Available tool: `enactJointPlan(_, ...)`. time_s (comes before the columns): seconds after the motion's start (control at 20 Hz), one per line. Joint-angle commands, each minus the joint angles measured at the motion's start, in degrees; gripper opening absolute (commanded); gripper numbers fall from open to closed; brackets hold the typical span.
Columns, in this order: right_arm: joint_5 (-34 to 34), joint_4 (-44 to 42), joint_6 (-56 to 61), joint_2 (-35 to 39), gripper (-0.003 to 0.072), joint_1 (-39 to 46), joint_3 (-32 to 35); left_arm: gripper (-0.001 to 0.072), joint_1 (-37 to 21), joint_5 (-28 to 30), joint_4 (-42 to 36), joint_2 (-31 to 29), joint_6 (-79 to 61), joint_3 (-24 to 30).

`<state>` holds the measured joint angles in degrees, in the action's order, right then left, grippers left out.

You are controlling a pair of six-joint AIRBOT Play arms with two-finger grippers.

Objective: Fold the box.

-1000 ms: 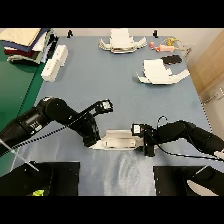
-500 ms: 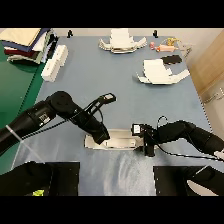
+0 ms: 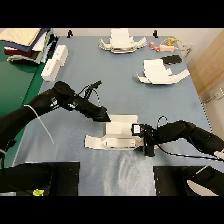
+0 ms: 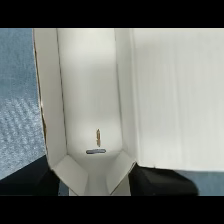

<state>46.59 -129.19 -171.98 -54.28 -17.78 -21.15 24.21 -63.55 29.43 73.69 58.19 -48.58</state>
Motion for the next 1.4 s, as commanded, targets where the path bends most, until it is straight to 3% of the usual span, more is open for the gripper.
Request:
enactJointPlan(0.0, 0.02, -0.02, 0.0, -0.02, 0.0514, -0.04, 0.02, 0.0014, -0.57, -1.09, -1.2, 4.7, 2.1, -0.09)
enactJointPlan(0.35, 0.02, -0.02, 0.0, -0.02, 0.0514, -0.04, 0.02, 0.0014, 4.42, -1.53, -0.9, 8.04, 3.3, 0.11)
enactJointPlan(0.95, 0.02, -0.02, 0.0, -0.02, 0.0514, -0.04, 0.02, 0.0014, 4.09, -1.53, -1.64, 7.45, 1.31, 0.07)
enactJointPlan(1.15, 0.02, -0.02, 0.0, -0.02, 0.0514, -0.04, 0.02, 0.0014, 3.04, -3.56, -4.33, 1.2, -5.75, 0.07)
enactJointPlan(1.35, 0.0, -0.02, 0.0, -0.02, 0.0514, -0.04, 0.02, 0.0013, 1.42, -4.55, -1.25, -10.62, -10.19, 0.68)
